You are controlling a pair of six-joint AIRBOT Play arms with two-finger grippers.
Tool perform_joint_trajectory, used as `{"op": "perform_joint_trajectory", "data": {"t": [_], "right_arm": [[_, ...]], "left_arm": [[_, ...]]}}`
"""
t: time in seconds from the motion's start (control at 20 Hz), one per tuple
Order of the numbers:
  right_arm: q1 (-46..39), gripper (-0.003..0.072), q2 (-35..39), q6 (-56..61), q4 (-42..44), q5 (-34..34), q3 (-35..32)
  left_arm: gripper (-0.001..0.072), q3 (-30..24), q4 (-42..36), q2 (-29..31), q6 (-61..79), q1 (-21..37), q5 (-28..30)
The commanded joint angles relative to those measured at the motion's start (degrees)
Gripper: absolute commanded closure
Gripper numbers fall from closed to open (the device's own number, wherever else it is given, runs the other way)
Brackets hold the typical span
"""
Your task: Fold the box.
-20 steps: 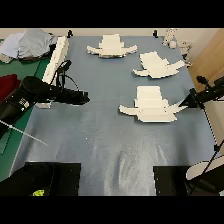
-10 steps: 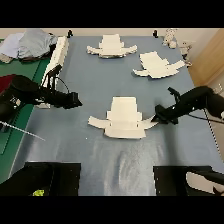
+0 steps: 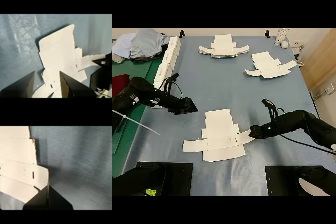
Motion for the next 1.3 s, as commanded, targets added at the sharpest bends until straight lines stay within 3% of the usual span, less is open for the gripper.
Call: {"op": "perform_joint_trajectory", "data": {"t": [0.0,0.2,0.4,0.65,1.05,1.1,1.15,1.2,1.25], "right_arm": [[5.2,0.0686,2.71,0.15,-1.36,5.05,-1.09],[6.82,0.0686,4.57,-1.01,-3.82,6.03,-1.16],[6.95,0.0685,5.57,-1.03,-3.82,7.1,-1.16],[6.97,0.0686,5.57,-1.03,-3.78,7.08,-1.16],[6.97,0.0686,5.57,-1.03,-3.8,6.62,-1.16],[6.97,0.0686,5.57,-1.03,-3.8,6.62,-1.16],[6.97,0.0685,5.57,-1.03,-3.8,6.62,-1.16],[6.97,0.0686,5.57,-1.03,-3.82,6.62,-1.16],[6.97,0.0686,5.57,-1.05,-3.82,6.62,-1.18]], "left_arm": [[0.0215,-0.28,-0.2,-4.46,1.31,0.04,-1.03],[0.0215,-1.6,-0.39,-8.22,1.42,0.02,-0.72],[0.0215,-2.03,-6.45,-12.7,4.96,-0.26,-1.81],[0.0216,-1.99,-8.9,-17.62,7.85,-4.94,-1.14],[0.0217,-1.97,-13.09,-19.43,14.58,-6.38,-2.14],[0.0244,-1.97,-13.09,-19.43,16.02,-6.38,-3.02],[0.0411,-1.97,-13.07,-19.43,18.05,-6.38,-3.82],[0.0471,-1.97,-13.07,-19.43,18.93,-6.38,-4.07],[0.047,-1.97,-13.09,-19.41,19.39,-6.38,-4.0]]}}
